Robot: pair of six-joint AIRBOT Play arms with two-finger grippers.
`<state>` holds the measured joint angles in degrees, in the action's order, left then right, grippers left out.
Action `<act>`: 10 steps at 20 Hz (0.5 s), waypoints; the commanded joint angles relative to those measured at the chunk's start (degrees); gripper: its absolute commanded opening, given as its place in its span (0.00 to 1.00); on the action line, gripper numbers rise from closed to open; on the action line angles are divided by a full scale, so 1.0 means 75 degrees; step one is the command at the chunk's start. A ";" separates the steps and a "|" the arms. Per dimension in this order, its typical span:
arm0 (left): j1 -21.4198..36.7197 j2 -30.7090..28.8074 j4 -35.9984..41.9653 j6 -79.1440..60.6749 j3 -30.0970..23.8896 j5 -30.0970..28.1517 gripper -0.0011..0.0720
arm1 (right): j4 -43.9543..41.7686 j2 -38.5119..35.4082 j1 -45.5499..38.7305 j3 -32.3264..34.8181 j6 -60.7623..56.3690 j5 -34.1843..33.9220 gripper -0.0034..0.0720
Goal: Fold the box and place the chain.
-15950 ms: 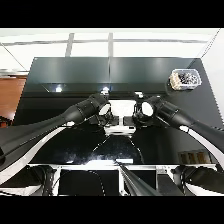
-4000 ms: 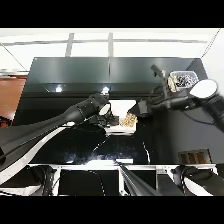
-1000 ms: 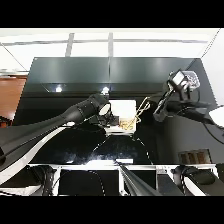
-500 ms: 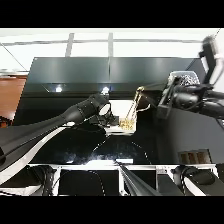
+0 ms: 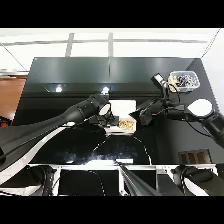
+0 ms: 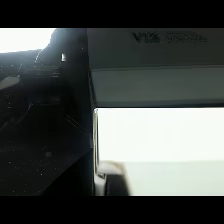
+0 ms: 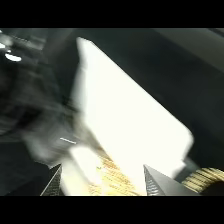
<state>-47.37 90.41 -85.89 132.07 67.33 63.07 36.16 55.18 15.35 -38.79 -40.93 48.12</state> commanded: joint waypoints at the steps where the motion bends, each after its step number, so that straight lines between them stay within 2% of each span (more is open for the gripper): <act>1: -0.0003 0.0003 0.0000 -0.0006 0.0000 -0.0003 0.06 | 0.2040 0.0154 -0.0647 0.0082 0.1169 -0.0038 0.81; 2: -0.0003 0.0003 0.0000 -0.0006 0.0000 -0.0003 0.06 | 0.2652 0.0163 -0.0667 0.0248 0.1766 -0.0096 0.81; 4: -0.0003 0.0003 0.0000 -0.0006 0.0000 -0.0006 0.06 | 0.2617 0.0233 -0.0609 0.0731 0.3203 -0.0157 0.81; 6: -0.0003 0.0003 0.0000 -0.0006 0.0000 -0.0006 0.06 | 0.2057 0.0364 -0.0472 0.1105 0.4348 -0.0560 0.81; 10: -0.0003 0.0003 0.0000 -0.0006 0.0000 -0.0006 0.06 | 0.0632 0.1131 -0.0364 0.1154 0.6647 -0.1055 0.81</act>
